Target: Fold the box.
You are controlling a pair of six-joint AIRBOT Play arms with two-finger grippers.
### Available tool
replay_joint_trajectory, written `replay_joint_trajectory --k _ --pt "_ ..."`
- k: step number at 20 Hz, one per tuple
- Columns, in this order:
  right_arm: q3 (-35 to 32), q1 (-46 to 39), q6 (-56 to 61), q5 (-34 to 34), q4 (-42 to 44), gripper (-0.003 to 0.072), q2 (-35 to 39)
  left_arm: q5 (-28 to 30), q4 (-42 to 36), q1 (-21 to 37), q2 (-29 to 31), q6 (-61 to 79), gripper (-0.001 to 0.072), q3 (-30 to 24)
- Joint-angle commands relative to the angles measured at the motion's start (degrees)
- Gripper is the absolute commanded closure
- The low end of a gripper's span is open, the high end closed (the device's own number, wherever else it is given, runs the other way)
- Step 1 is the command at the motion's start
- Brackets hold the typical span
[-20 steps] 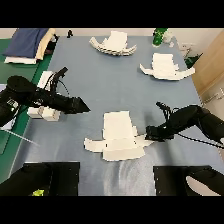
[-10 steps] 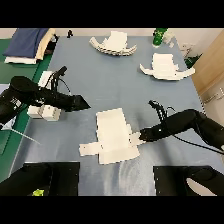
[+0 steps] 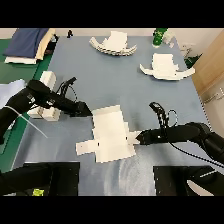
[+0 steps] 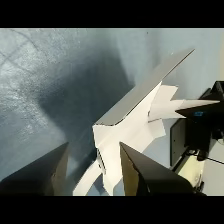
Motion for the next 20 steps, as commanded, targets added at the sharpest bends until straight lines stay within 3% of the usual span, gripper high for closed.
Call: replay_joint_trajectory --k 1,6,11,13,15,17,20 --pt "-0.3 0.3 0.2 1.2 -0.1 0.0686 0.3 -3.1 -4.0 0.0 -6.9 7.5 0.0238 0.0" --pt "-0.3 0.3 0.2 1.2 -0.1 0.0686 0.3 -4.3 -15.5 -0.7 -12.9 19.7 0.0239 0.0" --pt "-0.3 0.3 0.2 1.2 -0.1 0.0686 0.2 -5.1 -15.9 -4.7 -18.8 22.5 0.0248 3.8" --pt "-0.3 0.3 0.2 0.9 -0.1 0.0686 0.2 -7.6 -15.8 -5.8 -20.0 23.8 0.0508 6.3" --pt "-0.3 0.3 0.2 0.7 -0.2 0.0686 0.2 -10.6 -15.3 -6.1 -20.3 25.0 0.0653 7.3" --pt "-0.3 0.3 0.2 0.8 -0.2 0.0686 0.2 -12.5 -12.7 -6.0 -20.3 24.9 0.0693 7.3" --pt "-0.3 0.3 0.2 0.8 -0.8 0.0686 0.2 -13.6 -10.8 -6.0 -20.3 24.8 0.0694 7.3"
